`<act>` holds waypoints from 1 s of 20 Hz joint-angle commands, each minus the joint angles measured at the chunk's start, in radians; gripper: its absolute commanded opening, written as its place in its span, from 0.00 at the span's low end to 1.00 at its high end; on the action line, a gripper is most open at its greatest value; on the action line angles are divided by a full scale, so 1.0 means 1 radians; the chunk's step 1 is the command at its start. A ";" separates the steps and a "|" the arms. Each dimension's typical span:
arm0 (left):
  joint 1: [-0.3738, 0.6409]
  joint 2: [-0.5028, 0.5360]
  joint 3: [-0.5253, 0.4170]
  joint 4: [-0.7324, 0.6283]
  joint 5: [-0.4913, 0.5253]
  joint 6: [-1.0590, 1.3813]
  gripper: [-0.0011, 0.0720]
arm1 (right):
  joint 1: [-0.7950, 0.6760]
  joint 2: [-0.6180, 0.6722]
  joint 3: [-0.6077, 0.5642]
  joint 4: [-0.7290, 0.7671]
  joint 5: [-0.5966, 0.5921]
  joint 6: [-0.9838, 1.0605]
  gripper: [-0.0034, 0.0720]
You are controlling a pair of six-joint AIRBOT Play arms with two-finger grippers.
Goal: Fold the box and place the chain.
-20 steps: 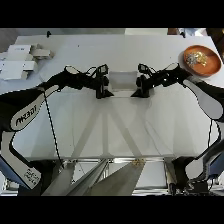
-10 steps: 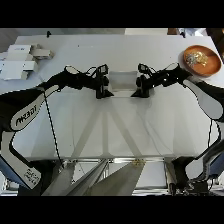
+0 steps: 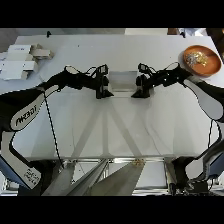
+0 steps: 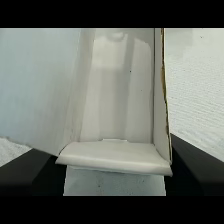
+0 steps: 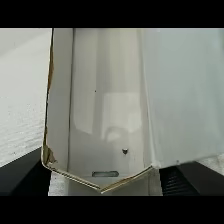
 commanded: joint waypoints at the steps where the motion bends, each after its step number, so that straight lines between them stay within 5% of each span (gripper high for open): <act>1: -0.001 -0.001 0.001 -0.001 0.000 0.000 0.56 | 0.000 0.035 0.000 -0.019 -0.001 0.004 0.97; 11: -0.001 -0.001 0.001 -0.001 0.000 0.000 0.56 | -0.041 0.217 0.000 -0.163 0.005 0.138 0.93; 13: -0.001 -0.001 0.001 -0.001 0.001 0.000 0.56 | -0.040 0.249 0.000 -0.150 0.032 0.163 0.79; 14: -0.001 -0.001 0.001 -0.001 0.001 0.000 0.56 | -0.040 0.262 0.000 -0.129 0.060 0.162 0.53; 15: -0.001 -0.001 0.001 -0.001 0.000 0.000 0.56 | -0.040 0.274 0.000 -0.101 0.090 0.161 0.15; 16: -0.001 -0.001 0.001 -0.001 0.000 0.000 0.56 | -0.037 0.282 0.000 -0.070 0.106 0.160 0.07; 20: -0.001 -0.001 0.001 -0.001 0.000 0.000 0.56 | 0.004 0.289 0.000 0.128 0.014 0.161 0.06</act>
